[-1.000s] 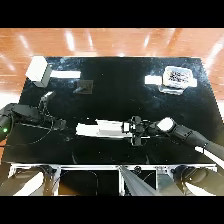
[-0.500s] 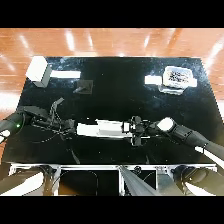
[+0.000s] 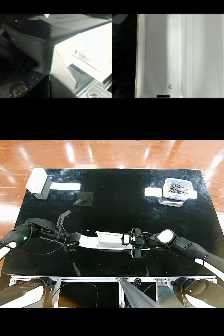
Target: Fold the box and place the chain.
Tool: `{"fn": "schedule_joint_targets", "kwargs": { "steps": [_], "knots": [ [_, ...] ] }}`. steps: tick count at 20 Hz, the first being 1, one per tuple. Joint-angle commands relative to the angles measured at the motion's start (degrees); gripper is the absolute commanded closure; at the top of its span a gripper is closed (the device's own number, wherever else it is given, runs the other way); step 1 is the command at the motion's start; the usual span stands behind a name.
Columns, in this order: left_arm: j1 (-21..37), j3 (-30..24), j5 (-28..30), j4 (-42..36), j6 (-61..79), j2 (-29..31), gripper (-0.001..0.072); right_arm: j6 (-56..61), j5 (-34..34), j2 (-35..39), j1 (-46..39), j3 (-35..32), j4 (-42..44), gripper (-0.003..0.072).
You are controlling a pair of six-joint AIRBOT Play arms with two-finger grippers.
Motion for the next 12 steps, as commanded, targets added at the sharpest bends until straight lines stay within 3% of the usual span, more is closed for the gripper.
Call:
{"fn": "schedule_joint_targets", "kwargs": {
  "steps": [1, 2, 3, 4, 5, 12],
  "knots": [
    [-0.68, 0.00, -0.35, -0.37, 0.07, -0.04, 0.0685, 0.04, 0.00, 0.00, 0.04, 0.02, 0.04, 0.0126],
    [-0.98, 0.00, -0.37, -0.96, 0.09, -0.04, 0.0682, 0.04, 0.00, 0.00, 0.04, 0.02, 0.04, 0.0127],
    [-1.36, 0.02, -0.42, -1.57, 0.11, -0.04, 0.0572, 0.04, 0.00, 0.00, 0.04, 0.02, 0.04, 0.0127],
    [-1.97, 0.13, -0.63, -1.57, 0.11, -0.04, 0.0374, 0.04, 0.00, 0.00, 0.04, 0.02, 0.04, 0.0126],
    [-2.62, 0.33, -0.81, -1.60, 0.11, -0.04, 0.0269, 0.04, 0.00, 0.00, 0.04, 0.02, 0.04, 0.0126],
    [-3.30, 3.78, 3.10, -1.60, -0.02, -0.02, 0.0266, 0.02, 0.00, 0.00, 0.04, 0.02, 0.04, 0.0126]
  ]
}}
